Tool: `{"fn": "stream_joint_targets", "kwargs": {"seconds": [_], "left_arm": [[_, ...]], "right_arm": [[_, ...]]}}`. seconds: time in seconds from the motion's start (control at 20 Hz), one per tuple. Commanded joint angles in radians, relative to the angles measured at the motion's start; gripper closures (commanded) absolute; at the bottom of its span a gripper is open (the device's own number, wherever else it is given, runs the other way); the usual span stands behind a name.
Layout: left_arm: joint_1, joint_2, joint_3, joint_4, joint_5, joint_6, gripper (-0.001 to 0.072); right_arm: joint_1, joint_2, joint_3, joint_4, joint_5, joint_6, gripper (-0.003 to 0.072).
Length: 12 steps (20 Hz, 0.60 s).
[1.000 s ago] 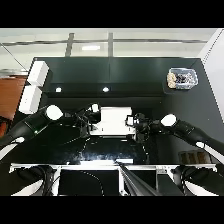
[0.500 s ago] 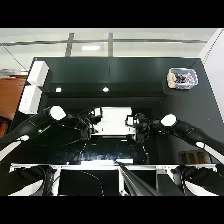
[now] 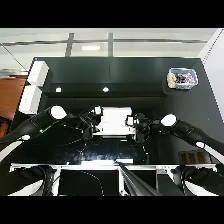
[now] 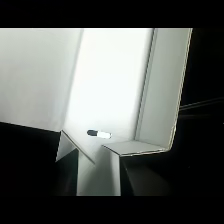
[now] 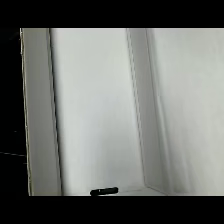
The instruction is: Fold the box and place the chain.
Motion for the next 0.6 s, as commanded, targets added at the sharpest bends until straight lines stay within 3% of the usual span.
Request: {"fn": "stream_joint_targets", "kwargs": {"seconds": [0.0, 0.55], "left_arm": [[0.0, 0.0, 0.0, -0.037, -0.002, 0.006, 0.0433], [-0.085, -0.032, 0.0, -0.127, 0.109, 0.043, 0.0433]], "right_arm": [[0.0, 0.0, 0.0, 0.0, -0.001, 0.0, 0.0064], [0.0, 0.0, 0.0, 0.0, -0.001, 0.0, 0.0065]]}}
